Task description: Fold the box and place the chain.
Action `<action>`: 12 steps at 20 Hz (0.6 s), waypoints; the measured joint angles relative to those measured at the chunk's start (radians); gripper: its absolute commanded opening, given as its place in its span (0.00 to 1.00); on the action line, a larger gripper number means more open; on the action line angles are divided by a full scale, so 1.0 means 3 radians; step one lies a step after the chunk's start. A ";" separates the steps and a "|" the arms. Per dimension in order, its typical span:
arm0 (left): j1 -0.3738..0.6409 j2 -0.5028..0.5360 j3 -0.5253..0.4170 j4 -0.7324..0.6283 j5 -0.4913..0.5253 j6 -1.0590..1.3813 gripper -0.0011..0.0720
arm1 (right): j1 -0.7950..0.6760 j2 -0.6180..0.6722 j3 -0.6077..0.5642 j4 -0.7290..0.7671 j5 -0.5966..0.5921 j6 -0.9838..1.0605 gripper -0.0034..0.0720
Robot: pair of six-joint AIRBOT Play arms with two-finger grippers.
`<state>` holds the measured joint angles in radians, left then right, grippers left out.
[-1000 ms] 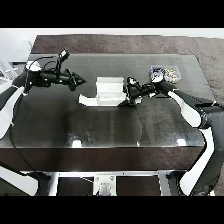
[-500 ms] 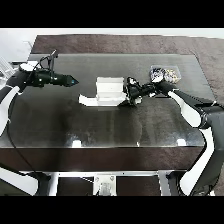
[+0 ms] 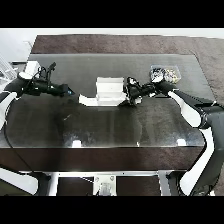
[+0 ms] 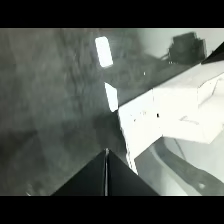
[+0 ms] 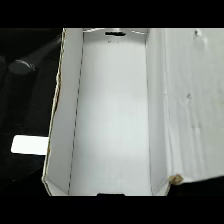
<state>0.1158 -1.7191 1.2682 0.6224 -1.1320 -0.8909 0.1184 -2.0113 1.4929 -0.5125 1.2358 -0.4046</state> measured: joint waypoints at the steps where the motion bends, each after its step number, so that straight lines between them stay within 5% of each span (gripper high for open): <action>1: 0.0009 0.0001 -0.0043 0.0013 -0.0032 -0.0058 0.04 | 0.0000 0.0000 0.0000 0.0000 0.0000 0.0000 0.82; 12: -0.0364 0.0001 -0.0210 0.0080 0.0220 -0.0633 0.04 | 0.0000 0.0000 0.0000 0.0000 0.0000 0.0000 0.82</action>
<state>0.0067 -1.7187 1.2053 0.6464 -1.0660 -1.0809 0.1184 -2.0113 1.4929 -0.5125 1.2358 -0.4046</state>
